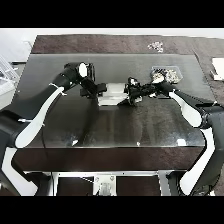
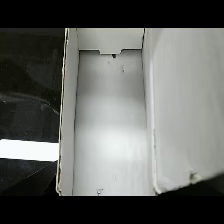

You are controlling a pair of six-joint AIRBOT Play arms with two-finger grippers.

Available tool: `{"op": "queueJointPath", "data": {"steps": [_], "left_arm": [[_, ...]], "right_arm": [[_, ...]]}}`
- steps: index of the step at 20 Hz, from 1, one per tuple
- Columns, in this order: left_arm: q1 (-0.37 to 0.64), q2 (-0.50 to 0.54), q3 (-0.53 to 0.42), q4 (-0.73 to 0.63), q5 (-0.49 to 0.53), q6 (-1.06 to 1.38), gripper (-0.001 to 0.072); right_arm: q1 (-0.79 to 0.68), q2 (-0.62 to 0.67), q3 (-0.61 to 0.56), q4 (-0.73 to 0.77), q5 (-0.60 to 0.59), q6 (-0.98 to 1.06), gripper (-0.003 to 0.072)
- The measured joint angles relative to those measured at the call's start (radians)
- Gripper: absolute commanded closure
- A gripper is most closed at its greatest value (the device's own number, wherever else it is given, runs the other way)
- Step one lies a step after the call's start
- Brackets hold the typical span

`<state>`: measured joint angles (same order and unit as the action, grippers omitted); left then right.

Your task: Fold the box and place the chain.

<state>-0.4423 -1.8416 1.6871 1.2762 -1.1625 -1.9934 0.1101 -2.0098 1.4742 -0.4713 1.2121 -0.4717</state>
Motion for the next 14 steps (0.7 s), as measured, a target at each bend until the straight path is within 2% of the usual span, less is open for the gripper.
{"op": "queueJointPath", "data": {"steps": [7, 13, 14], "left_arm": [[-0.001, -0.103, 0.145, 0.021, -0.148, -0.034, 0.0362], [-0.001, -0.171, 0.225, 0.028, -0.211, -0.049, 0.0364], [-0.001, -0.177, 0.234, 0.032, -0.227, -0.052, 0.0485]], "right_arm": [[0.0, 0.0, 0.0, 0.0, 0.001, -0.001, 0.021], [0.0, 0.0, 0.0, -0.001, 0.001, -0.001, 0.0211], [0.0, 0.0, 0.0, -0.001, 0.001, -0.001, 0.0211]]}}
